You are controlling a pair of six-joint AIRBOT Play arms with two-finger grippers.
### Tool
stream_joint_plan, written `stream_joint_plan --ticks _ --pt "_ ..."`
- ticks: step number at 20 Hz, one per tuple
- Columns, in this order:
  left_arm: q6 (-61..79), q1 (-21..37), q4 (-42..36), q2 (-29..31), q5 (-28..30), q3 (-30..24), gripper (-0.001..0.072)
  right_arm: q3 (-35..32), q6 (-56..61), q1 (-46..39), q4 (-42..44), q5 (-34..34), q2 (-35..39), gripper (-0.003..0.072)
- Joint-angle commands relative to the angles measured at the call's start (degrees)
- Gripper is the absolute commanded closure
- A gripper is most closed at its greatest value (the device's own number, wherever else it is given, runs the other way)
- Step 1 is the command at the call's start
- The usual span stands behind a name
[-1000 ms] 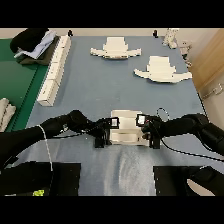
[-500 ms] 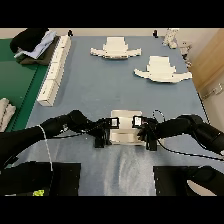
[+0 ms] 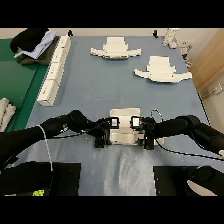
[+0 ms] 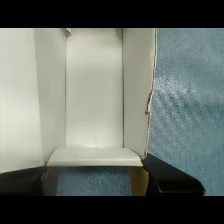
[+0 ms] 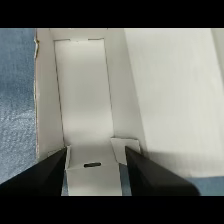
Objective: Fold the box.
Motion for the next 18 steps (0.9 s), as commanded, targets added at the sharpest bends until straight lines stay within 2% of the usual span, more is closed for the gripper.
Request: stream_joint_plan --ticks 1,4,5,7,9,10,14,18 --pt "0.1 0.0 0.1 0.0 0.0 0.1 0.0285 0.0 0.0 0.1 0.1 0.0 0.0 0.0103" --pt "0.0 0.0 0.0 0.0 0.0 0.1 0.0285 0.0 0.7 0.1 -0.3 -1.3 0.5 0.0108" --pt "0.1 0.0 0.0 0.0 0.0 0.1 0.0285 0.1 2.7 0.1 -1.0 -1.8 0.7 0.0150" --pt "0.1 0.0 0.1 0.0 0.0 0.1 0.0285 0.9 10.3 0.1 -3.4 -3.8 1.3 0.0434" --pt "0.0 0.0 0.1 0.0 0.0 0.1 0.0285 2.5 24.8 0.0 -8.2 -7.8 1.7 0.0636" --pt "0.0 0.0 0.1 0.0 0.0 0.1 0.0285 3.2 32.8 0.0 -11.5 -9.7 1.9 0.0682" --pt "0.0 0.0 0.0 0.0 0.0 0.1 0.0285 4.3 62.7 -0.1 -22.6 -18.5 4.7 0.0683" --pt "0.0 0.0 0.0 0.0 0.0 0.1 0.0285 4.3 86.8 -0.8 -36.3 -27.6 10.2 0.0683"
